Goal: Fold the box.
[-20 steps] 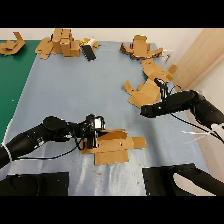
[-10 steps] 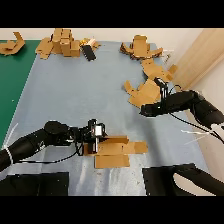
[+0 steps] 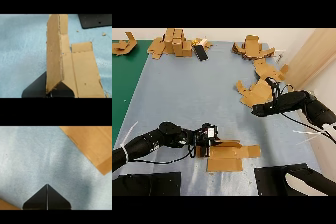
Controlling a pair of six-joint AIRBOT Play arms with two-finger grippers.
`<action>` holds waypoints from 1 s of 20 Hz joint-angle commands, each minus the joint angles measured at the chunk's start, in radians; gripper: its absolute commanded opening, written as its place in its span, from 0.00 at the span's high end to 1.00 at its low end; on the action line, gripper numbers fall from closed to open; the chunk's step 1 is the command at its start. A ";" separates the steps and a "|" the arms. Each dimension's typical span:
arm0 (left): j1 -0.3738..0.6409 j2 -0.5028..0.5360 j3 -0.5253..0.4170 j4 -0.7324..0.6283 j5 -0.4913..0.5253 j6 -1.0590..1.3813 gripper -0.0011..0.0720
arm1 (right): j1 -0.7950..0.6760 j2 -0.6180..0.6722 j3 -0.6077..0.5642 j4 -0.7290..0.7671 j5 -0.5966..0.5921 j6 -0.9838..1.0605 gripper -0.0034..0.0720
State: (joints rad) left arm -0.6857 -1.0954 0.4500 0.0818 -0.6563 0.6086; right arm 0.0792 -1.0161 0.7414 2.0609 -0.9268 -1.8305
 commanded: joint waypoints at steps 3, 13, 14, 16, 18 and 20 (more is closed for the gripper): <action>-0.001 -0.004 0.000 0.008 -0.051 -0.053 0.96 | 0.000 -0.001 0.000 0.000 0.004 -0.008 0.95; 0.000 -0.004 0.000 0.008 -0.050 -0.158 0.96 | 0.000 -0.001 0.000 0.000 0.002 -0.013 0.95; 0.000 -0.004 0.000 0.008 -0.050 -0.168 0.96 | 0.000 -0.001 0.000 0.001 -0.001 -0.016 0.95; 0.000 -0.004 0.000 0.010 -0.050 -0.208 0.96 | 0.000 -0.001 0.000 0.008 -0.008 -0.030 0.95; 0.000 -0.004 0.000 0.016 -0.051 -0.232 0.96 | 0.000 -0.001 0.000 0.009 -0.009 -0.030 0.95; 0.000 -0.004 0.000 0.024 -0.051 -0.237 0.96 | 0.000 -0.001 0.000 0.008 -0.009 -0.031 0.95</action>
State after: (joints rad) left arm -0.6865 -1.0988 0.4500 0.0956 -0.7071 0.4000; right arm 0.0795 -1.0161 0.7414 2.0674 -0.9321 -1.8565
